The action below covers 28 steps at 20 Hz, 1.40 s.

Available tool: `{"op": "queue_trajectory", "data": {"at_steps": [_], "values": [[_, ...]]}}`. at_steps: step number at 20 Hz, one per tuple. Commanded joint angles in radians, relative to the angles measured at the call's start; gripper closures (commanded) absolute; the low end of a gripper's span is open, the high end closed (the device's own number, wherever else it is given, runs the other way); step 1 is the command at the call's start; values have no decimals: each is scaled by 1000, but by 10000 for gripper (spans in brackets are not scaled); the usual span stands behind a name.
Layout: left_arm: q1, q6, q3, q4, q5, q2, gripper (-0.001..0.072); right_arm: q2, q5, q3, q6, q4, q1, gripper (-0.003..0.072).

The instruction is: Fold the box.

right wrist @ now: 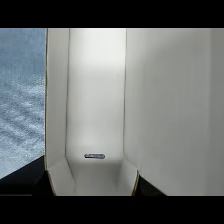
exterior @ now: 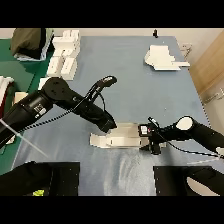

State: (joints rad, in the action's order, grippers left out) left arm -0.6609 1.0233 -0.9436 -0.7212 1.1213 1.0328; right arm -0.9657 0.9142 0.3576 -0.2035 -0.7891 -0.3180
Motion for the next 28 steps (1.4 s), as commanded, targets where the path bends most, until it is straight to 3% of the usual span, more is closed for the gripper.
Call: {"op": "queue_trajectory", "data": {"at_steps": [1, 7, 11, 24, 28], "values": [[0, -40, -34, -8, 10, 68, 694, 0, 2, 0, 0, 0, 0, 179], [1, -67, -61, -6, -27, 142, 694, 0, 2, 0, -1, 0, 0, 179], [1, -69, -61, -7, -113, 154, 694, 0, 2, 0, 0, 0, 0, 178], [2, -71, -61, 126, -112, 247, 694, 0, 13, 0, -8, -9, 0, 179], [3, -93, -101, 167, -92, 249, 694, 0, 13, 0, -8, -18, 0, 179]]}}
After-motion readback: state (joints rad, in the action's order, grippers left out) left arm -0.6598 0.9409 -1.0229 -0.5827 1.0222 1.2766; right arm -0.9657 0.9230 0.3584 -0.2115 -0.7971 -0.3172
